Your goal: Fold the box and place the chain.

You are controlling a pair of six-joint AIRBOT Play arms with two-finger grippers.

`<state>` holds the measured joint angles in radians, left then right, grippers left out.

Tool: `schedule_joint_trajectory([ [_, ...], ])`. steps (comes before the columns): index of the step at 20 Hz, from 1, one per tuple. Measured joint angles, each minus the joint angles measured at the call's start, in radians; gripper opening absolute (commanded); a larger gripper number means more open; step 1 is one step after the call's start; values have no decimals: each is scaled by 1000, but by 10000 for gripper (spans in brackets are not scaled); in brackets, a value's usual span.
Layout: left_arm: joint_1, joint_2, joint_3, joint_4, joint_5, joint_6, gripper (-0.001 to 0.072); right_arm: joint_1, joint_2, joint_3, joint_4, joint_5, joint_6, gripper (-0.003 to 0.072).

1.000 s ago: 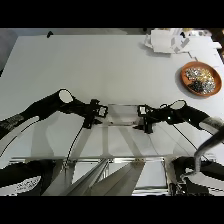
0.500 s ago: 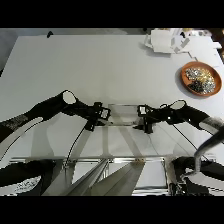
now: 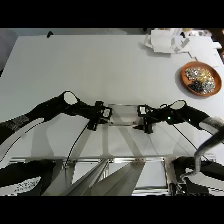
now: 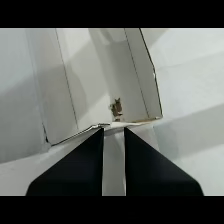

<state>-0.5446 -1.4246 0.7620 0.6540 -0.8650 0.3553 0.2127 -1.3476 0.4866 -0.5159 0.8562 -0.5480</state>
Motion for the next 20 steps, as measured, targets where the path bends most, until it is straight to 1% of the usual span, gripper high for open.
schedule_joint_trajectory([
  [3,-21,0,0,-10,21,-14,133,0,0,0,0,0,0,297],
  [6,-46,0,0,-29,52,-20,159,0,0,0,0,0,0,297],
  [7,-55,0,0,-37,66,-22,203,0,0,0,0,0,0,297],
  [8,-61,-1,0,-44,76,-23,305,0,0,0,0,0,0,297],
  [10,-74,-1,0,-52,90,-34,407,0,0,0,0,0,0,297],
  [11,-77,-1,0,-54,95,-42,480,0,0,0,0,0,0,297],
  [12,-79,-1,0,-54,103,-53,513,0,0,0,0,0,1,297],
  [18,-86,-1,0,-41,125,-91,510,0,0,0,0,0,1,297],
  [19,-86,-1,0,-39,127,-99,498,0,0,0,0,0,1,297],
  [20,-86,2,0,-33,128,-114,464,0,0,0,0,0,0,297],
])
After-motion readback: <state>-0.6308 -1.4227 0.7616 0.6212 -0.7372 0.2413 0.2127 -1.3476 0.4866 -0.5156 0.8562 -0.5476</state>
